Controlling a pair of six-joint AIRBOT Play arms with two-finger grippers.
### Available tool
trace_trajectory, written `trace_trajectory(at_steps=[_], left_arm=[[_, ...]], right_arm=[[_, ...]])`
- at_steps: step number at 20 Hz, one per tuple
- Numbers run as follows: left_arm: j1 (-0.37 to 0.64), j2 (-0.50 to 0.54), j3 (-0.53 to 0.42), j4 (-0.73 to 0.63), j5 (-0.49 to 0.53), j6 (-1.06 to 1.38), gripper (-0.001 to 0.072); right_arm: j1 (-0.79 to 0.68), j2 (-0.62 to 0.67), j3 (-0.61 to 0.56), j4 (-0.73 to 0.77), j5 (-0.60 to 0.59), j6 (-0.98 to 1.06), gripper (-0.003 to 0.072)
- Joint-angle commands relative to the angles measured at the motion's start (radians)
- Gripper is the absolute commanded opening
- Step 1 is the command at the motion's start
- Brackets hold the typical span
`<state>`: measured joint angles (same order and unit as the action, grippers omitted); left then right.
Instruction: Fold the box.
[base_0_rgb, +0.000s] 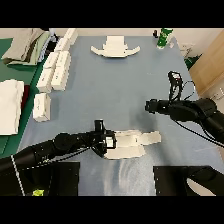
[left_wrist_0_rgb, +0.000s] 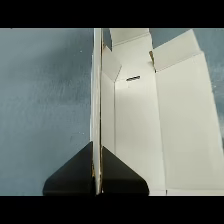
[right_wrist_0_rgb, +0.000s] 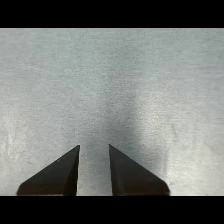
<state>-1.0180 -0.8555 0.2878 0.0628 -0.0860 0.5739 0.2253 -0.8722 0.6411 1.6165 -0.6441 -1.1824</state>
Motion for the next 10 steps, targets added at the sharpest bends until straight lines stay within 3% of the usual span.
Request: trace_trajectory(at_steps=[1, 4, 10], left_arm=[[-0.003, 0.001, 0.000, 0.000, -0.073, -0.086, 0.0016], [0.027, 0.017, 0.021, 0.000, -0.120, -0.156, 0.0016], [0.291, 0.018, 0.050, 0.035, -0.462, -0.182, 0.0016]], right_arm=[[0.001, 0.000, 0.000, 0.001, 0.000, 0.000, 0.0277], [0.001, 0.000, 0.000, 0.001, 0.000, 0.000, 0.0278], [0.001, 0.000, 0.000, 0.001, 0.000, 0.000, 0.0277]])
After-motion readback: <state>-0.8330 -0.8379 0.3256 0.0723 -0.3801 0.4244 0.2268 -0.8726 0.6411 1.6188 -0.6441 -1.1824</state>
